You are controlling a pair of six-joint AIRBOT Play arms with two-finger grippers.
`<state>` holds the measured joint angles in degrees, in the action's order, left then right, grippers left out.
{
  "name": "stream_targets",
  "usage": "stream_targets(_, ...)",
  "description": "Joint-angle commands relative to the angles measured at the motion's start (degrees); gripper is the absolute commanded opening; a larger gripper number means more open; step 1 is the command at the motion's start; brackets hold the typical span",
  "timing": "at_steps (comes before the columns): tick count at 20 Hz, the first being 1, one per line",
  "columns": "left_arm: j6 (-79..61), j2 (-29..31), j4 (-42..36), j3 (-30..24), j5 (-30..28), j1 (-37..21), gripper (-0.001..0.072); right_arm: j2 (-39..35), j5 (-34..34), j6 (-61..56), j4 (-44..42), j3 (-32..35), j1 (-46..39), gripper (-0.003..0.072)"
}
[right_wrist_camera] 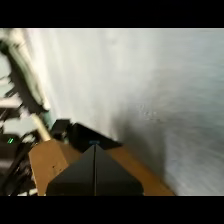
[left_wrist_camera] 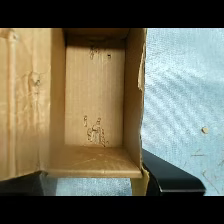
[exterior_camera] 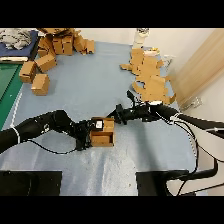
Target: Fold the box.
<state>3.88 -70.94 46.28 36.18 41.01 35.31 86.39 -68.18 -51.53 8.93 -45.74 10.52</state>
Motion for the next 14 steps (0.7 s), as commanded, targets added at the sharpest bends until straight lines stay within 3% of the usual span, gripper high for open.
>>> stream_targets(1, 0.04, 0.04, 0.0, 0.04, 0.13, 0.04, 0.0588, 2.71, -15.02, 17.38, -5.73, 0.35, -0.76, 0.0002)
stream_targets(3, 0.02, 0.04, 0.0, 0.07, 0.07, 0.04, 0.0588, 1.73, -17.64, 17.79, -1.51, 0.39, -0.24, 0.0002)
stream_targets(6, 0.02, 0.04, 0.0, 0.04, -0.02, 0.04, 0.0588, -0.31, -15.76, 21.11, 1.29, 3.45, 2.93, 0.0002)
stream_targets(9, 0.02, 0.04, 0.0, 0.04, 0.02, 0.04, 0.0588, -4.13, -5.6, 28.41, 1.14, 8.85, 6.27, 0.0003)
stream_targets(14, 0.04, 0.04, 0.0, 0.04, 0.09, 0.04, 0.0588, -13.44, 12.61, 38.71, 2.1, 9.88, 12.28, 0.0004)
